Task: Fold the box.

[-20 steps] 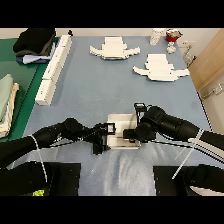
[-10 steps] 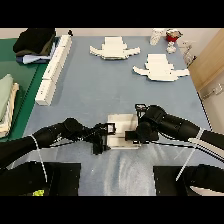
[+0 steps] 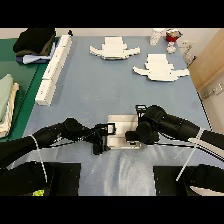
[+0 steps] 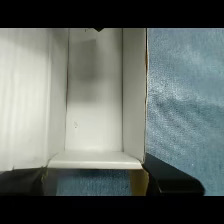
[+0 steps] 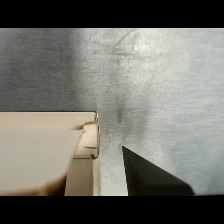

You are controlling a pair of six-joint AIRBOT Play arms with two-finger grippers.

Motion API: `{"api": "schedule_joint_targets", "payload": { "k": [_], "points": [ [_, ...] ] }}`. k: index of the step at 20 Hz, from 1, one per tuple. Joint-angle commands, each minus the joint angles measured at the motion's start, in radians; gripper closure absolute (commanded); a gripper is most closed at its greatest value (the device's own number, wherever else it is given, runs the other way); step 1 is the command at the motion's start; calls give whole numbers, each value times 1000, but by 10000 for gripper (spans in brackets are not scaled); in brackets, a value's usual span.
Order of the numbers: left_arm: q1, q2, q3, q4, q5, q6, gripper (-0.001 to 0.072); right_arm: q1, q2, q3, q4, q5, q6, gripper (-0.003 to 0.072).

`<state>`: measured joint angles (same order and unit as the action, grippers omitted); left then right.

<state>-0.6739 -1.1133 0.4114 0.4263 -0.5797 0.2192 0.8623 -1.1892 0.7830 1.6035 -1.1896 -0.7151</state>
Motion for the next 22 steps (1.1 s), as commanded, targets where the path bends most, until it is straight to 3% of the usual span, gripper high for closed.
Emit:
{"api": "schedule_joint_targets", "payload": {
  "k": [1,4,6,8,10,13,14,16,19,22],
  "points": [
    [0,1,1,0,2,0,176,-3,7,23,2,-12,-32,185],
    [0,1,1,0,2,0,176,-3,47,119,-27,-123,-80,186],
    [0,1,1,0,2,0,176,-3,93,167,-122,-238,-79,187],
    [0,1,1,0,2,0,176,-21,138,170,-241,-320,-79,348],
    [0,1,1,0,2,0,176,-94,150,164,-286,-326,-114,548],
    [0,1,1,0,2,0,176,-304,111,122,-243,-187,-251,684],
    [0,1,1,0,2,0,176,-402,82,117,-161,-127,-343,685],
    [0,1,1,0,2,0,176,-629,0,117,182,-11,-618,685],
    [0,1,1,0,2,0,176,-857,-129,117,751,-31,-1056,684],
    [0,1,1,0,2,0,176,-877,-237,117,937,-100,-1217,685]
  ]
}}
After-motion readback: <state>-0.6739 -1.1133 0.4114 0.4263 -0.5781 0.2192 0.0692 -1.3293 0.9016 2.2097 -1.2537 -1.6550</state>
